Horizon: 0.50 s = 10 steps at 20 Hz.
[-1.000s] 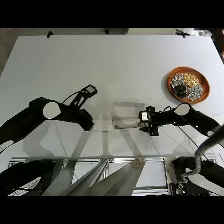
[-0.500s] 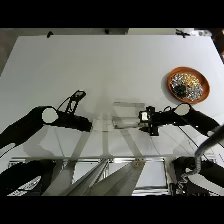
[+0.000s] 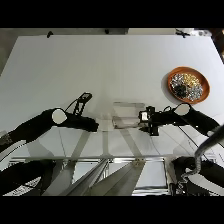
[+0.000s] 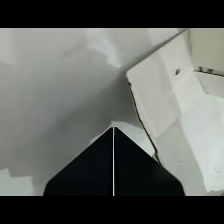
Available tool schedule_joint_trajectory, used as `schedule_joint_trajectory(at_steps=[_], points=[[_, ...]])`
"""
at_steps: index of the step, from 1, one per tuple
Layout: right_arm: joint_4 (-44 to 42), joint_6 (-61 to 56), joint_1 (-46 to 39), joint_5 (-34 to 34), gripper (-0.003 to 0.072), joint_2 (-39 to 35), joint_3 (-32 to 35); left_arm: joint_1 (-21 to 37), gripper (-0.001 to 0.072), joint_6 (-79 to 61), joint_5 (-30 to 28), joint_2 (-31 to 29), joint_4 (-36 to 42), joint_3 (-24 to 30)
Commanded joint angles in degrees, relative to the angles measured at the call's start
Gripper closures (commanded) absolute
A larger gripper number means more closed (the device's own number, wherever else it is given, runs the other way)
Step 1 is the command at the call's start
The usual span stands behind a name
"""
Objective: Fold the box and place the chain.
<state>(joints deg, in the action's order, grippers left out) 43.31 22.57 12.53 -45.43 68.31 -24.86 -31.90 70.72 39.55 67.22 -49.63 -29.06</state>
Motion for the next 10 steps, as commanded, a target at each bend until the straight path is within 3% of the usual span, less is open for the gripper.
schedule_joint_trajectory(at_steps=[1,6,10], points=[[-0.02,0.00,0.02,0.00,0.0272,0.02,0.04,-0.35,0.0707,-4.13,-1.22,0.37,4.63,0.04],[-0.02,0.00,0.02,0.00,0.0272,0.02,0.04,-1.60,0.0705,-7.26,-2.64,0.94,7.08,0.04],[-0.02,0.00,0.02,0.00,0.0272,0.02,0.04,-4.55,0.0704,-18.67,-2.56,0.92,17.99,0.04]])
